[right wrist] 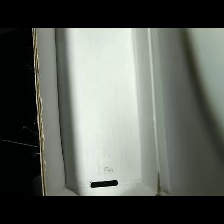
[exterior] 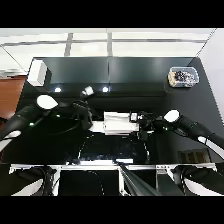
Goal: Fold the box and place the chain.
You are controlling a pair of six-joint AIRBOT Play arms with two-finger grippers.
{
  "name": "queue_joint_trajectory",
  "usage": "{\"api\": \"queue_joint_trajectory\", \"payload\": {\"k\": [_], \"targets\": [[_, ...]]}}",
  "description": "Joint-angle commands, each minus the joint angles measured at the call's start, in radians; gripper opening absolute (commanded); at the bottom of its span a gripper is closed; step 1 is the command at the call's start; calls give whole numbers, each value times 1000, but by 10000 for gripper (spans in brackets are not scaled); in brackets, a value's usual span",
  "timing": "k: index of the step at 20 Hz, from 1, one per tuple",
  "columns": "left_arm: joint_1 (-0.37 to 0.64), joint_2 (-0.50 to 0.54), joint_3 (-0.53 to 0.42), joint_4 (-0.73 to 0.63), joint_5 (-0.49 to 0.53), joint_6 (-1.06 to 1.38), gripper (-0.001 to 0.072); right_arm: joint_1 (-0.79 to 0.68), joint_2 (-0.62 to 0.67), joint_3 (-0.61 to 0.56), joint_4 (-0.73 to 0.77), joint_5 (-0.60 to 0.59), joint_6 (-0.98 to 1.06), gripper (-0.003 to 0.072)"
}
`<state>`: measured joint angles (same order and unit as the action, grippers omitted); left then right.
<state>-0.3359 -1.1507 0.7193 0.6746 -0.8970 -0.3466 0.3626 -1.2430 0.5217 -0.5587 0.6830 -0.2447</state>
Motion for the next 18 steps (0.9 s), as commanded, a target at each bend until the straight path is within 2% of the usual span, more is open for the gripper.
{"api": "queue_joint_trajectory", "payload": {"k": [1, 2, 4, 6, 8, 10, 13, 18], "targets": [[160, 96, -1, 266, -82, -498, 27, 1, 0, 0, 0, 0, 1, 196], [216, 93, -9, 309, -105, -613, 27, 1, 0, 0, 0, 0, 1, 196], [326, 81, -53, 289, -135, -753, 27, 1, 0, 0, 0, 0, 1, 196], [409, 43, -115, 171, -189, -823, 27, 1, 0, 0, 0, 0, 1, 196], [457, -37, -174, 19, -256, -800, 27, 1, 0, 0, 0, 0, 1, 196], [453, -126, -208, -88, -266, -730, 26, 1, 0, 0, 0, 0, 1, 196], [398, -240, -201, -213, -241, -665, 25, 1, 0, 0, 0, 1, 1, 196], [258, -293, -141, -208, -149, -663, 25, 1, 0, 0, 0, 1, 1, 196]]}}
